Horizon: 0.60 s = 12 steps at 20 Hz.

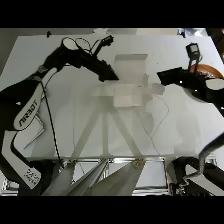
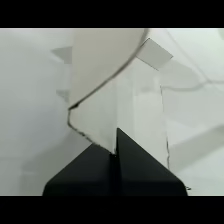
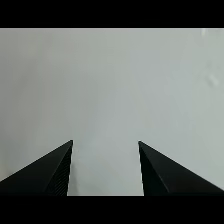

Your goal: Fold the box and place the chain.

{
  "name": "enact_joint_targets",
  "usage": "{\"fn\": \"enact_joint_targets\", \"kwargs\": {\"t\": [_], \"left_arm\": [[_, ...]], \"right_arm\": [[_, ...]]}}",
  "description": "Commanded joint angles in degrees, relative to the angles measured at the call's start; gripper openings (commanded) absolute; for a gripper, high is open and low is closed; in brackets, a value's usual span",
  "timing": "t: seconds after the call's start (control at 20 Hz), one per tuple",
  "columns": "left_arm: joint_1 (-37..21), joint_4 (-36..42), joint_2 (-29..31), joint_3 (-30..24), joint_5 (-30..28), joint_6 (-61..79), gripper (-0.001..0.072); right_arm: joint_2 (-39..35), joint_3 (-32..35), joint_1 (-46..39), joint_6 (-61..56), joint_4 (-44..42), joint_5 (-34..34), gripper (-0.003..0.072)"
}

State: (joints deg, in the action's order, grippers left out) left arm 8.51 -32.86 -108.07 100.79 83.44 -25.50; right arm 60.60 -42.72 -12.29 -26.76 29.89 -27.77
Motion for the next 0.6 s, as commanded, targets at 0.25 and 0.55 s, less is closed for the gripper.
{"fn": "enact_joint_targets", "kwargs": {"t": [0.25, 0.55], "left_arm": [[-0.63, -13.29, 18.16, -4.02, 4.07, 0.02, -0.0004], [-0.57, -7.17, 23.12, -31.01, -21.00, 11.69, 0.0002]], "right_arm": [[-14.43, -0.04, 0.02, -0.87, 4.52, -0.35, 0.0458], [-14.62, -0.02, 0.02, -6.08, 9.60, -1.81, 0.0457]]}}
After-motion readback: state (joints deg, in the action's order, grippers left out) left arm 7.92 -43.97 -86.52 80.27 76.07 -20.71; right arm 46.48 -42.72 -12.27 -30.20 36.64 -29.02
